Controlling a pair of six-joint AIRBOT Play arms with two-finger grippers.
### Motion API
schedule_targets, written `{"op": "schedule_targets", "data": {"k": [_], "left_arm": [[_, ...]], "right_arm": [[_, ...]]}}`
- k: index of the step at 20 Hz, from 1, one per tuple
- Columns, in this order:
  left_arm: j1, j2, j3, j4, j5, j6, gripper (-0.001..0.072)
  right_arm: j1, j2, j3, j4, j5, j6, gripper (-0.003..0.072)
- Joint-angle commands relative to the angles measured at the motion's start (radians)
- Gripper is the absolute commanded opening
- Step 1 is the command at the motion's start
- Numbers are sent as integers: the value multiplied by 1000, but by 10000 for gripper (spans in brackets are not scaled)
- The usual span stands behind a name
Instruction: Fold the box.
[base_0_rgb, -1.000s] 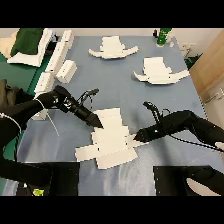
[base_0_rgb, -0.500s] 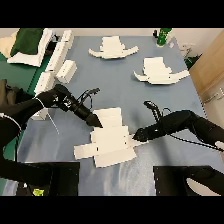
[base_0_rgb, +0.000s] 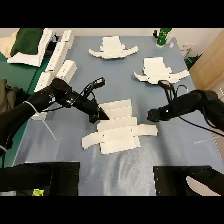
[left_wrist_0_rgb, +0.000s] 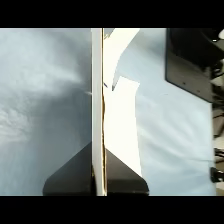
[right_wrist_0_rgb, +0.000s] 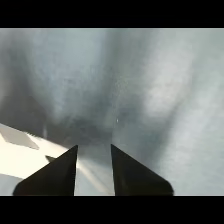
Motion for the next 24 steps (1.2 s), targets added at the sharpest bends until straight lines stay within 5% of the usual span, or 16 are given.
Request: {"op": "schedule_targets", "data": {"k": [1,5,10,24], "left_arm": [[-67,67,-36,3,127,105,9],[-185,122,-128,-6,322,172,8],[-310,240,-262,5,478,220,9],[-318,182,-296,5,534,224,14]], "right_arm": [[-15,27,121,-16,-53,73,326],[-15,71,133,-6,-62,74,234],[-15,59,116,0,-55,74,228],[-4,55,41,68,-26,73,227]]}}
